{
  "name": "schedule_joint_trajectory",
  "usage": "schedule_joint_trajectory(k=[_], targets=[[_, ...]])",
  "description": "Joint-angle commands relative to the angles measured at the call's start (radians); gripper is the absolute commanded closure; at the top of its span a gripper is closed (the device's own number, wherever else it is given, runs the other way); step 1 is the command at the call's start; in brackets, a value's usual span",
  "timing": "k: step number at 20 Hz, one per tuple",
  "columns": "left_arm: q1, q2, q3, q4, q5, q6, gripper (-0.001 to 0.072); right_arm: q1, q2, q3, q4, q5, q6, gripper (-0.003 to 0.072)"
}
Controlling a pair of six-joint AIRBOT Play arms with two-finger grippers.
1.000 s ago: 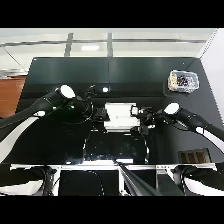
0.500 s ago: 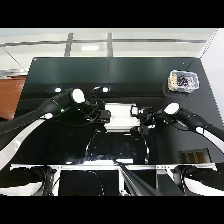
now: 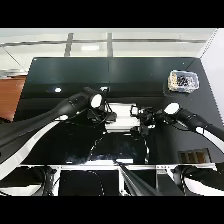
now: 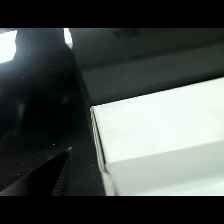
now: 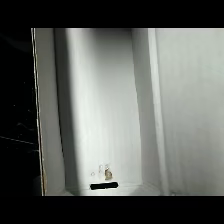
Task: Fold the box and place the chain.
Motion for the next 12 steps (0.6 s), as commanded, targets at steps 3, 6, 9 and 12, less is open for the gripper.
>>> schedule_joint_trajectory(k=[3,6,9,12], targets=[[-0.051,-0.028,0.033,0.064,0.018,-0.166,0.0366,0.001,-0.001,0.0,0.0,0.0,0.0,0.0599],[-0.051,-0.031,0.034,0.052,0.017,-0.174,0.0367,0.001,-0.001,0.0,0.0,0.0,0.0,0.0599],[-0.051,-0.033,0.034,0.05,0.015,-0.195,0.0568,0.001,-0.001,0.0,0.0,0.0,0.0,0.0599],[-0.051,-0.033,0.034,0.051,-0.002,-0.194,0.068,0.001,-0.001,0.0,0.0,0.0,0.0,0.0599]])
